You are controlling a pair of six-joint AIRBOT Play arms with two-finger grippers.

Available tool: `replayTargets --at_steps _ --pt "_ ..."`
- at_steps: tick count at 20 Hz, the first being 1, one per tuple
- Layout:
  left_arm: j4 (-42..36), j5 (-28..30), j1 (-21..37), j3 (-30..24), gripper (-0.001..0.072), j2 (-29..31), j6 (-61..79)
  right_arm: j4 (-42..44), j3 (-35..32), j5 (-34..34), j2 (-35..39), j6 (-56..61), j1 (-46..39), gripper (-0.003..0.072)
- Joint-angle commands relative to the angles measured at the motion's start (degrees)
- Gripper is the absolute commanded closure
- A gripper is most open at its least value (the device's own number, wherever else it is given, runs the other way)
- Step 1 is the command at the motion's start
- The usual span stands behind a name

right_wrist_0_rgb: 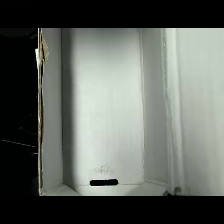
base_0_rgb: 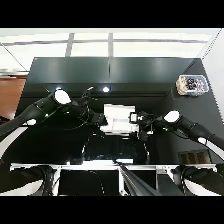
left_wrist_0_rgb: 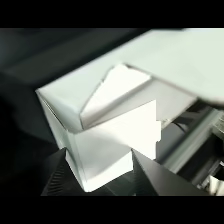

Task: Fold the box and place the chain.

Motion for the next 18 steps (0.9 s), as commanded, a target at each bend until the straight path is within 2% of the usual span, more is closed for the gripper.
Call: replayTargets --at_steps 1,10,18 --pt "8.7 4.0 -3.4 1.9 0.0172 0.0 -10.4 0.0 0.0 0.0 0.0 0.0 0.0 0.0498" --pt "16.2 11.1 -9.6 2.1 0.0172 0.0 -25.3 0.0 0.0 0.0 0.0 0.0 0.0 0.0498" --pt "23.7 8.6 -11.5 3.5 0.0173 -0.4 -32.2 0.0 0.0 0.0 0.0 0.0 0.0 0.0499"
